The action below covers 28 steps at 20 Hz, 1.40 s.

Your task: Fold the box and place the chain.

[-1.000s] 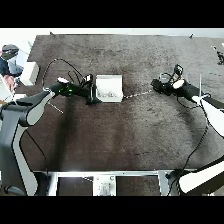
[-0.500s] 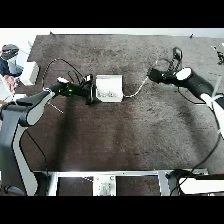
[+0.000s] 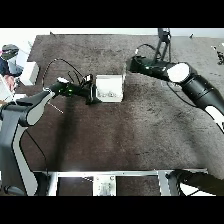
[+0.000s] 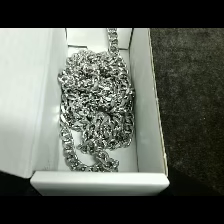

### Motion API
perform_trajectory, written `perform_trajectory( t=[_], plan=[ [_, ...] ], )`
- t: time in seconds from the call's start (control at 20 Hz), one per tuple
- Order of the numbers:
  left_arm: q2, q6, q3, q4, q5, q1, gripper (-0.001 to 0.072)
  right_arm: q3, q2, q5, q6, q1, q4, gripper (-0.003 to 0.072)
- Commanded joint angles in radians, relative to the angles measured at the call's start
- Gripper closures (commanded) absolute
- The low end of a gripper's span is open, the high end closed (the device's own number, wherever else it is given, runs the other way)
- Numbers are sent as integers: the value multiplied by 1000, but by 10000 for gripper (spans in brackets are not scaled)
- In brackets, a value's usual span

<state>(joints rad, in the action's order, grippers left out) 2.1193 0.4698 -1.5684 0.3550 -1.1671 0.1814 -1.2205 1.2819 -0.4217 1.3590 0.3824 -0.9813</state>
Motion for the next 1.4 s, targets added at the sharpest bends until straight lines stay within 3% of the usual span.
perform_trajectory(
  t=[0.0, 0.35, 0.55, 0.6, 0.65, 0.7, 0.85, 0.95, 1.05, 1.1, 1.2, 1.35],
  plan=[
    [0, 0, 0, 0, 0, 0, 480, -1, -9, 90, -6, 118, -2, 678],
    [0, 0, 0, 0, 0, 0, 480, 0, 111, 76, -2, 132, -5, 678],
    [0, 0, 0, 0, 0, 0, 480, 0, 154, -17, -2, 131, -76, 676],
    [0, 0, 0, 0, 0, 0, 480, 0, 150, -31, -2, 129, -114, 590],
    [0, 0, 0, 0, 0, 0, 480, 0, 144, -37, -6, 122, -146, 378],
    [0, 0, 0, 0, 0, 0, 480, 0, 138, -34, -19, 113, -179, 373],
    [0, 0, 0, 0, 0, 0, 480, -7, 140, -34, -68, 54, -186, 373],
    [0, 0, 0, 0, 0, 0, 480, -25, 142, -35, -120, 2, -183, 520],
    [0, 0, 0, 0, 0, 0, 480, -59, 144, -34, -191, -55, -174, 538],
    [0, 0, 0, 0, 0, 0, 480, -78, 150, -38, -231, -81, -163, 582],
    [0, 0, 0, 0, 0, 0, 480, -134, 187, -101, -390, -149, -39, 602],
    [0, 0, 0, 0, 0, 0, 480, -239, 302, -287, -726, -259, 301, 602]
  ],
)
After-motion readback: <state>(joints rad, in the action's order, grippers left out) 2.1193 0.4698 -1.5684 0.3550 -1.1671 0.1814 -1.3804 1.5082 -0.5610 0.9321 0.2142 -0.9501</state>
